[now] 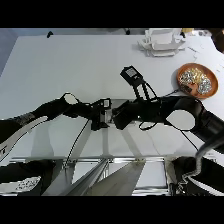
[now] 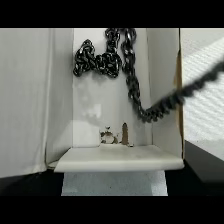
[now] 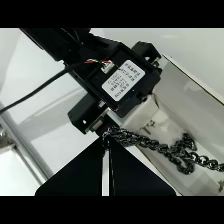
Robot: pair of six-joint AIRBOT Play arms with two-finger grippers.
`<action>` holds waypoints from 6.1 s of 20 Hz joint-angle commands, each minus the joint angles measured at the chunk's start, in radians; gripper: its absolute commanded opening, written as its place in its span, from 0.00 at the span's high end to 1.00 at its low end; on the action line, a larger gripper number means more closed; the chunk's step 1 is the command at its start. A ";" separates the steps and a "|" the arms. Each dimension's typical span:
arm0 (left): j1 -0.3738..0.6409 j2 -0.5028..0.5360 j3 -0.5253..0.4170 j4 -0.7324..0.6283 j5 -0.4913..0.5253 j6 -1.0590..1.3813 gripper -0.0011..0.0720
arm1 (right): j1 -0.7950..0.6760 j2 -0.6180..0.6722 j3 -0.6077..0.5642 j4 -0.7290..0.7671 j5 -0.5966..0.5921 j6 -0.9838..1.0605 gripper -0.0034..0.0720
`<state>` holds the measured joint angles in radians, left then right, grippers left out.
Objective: Fold the box and place the chain.
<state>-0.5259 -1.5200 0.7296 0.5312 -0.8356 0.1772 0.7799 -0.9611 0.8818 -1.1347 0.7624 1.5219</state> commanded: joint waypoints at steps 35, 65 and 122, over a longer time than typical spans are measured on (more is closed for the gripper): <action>0.000 0.001 0.000 0.000 0.009 0.000 0.74 | -0.632 -0.288 0.027 -0.374 0.189 0.075 0.59; 0.000 0.001 0.000 0.000 0.009 0.000 0.74 | -0.560 -0.375 0.026 -0.409 0.231 0.066 0.94; 0.000 0.001 0.000 0.001 0.009 0.000 0.74 | -0.467 -0.075 0.039 -0.255 0.246 -0.064 0.86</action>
<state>-0.5259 -1.5200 0.7296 0.5312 -0.8356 0.1772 0.4404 -1.0233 0.9184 -1.3407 0.9504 1.4605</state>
